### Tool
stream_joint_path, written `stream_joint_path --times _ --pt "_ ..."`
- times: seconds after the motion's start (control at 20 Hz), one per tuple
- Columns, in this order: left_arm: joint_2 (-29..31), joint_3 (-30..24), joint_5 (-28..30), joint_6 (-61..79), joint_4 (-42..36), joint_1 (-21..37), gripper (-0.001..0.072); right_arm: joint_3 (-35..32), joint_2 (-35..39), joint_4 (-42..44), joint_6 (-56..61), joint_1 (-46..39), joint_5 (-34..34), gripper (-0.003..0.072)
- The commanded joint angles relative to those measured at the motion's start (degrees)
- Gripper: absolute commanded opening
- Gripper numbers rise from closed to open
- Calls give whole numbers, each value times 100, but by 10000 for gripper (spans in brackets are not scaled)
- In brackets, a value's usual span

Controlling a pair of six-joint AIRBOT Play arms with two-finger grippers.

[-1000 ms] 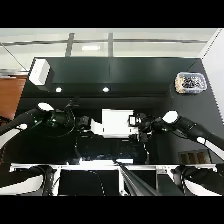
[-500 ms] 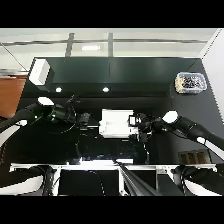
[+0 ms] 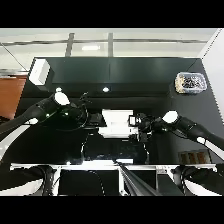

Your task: Fold the box and place the chain.

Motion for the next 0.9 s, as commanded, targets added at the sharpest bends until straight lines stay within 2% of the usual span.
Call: stream_joint_path --times 0.0,0.35,0.75,0.8,0.85 --pt "-4 81 481 -866 566 -361 684 -2 0 0 2 4 -2 419" --pt "-4 129 323 -1241 859 -551 673 -2 0 0 2 4 -2 420" --pt "-11 988 92 -3440 3589 -1773 672 -2 0 0 2 4 -4 419" --pt "-20 1019 83 -3681 3753 -1919 662 -2 0 0 2 4 -4 420" --pt "-35 1027 81 -3888 3851 -2037 529 -2 0 0 2 4 -2 420"
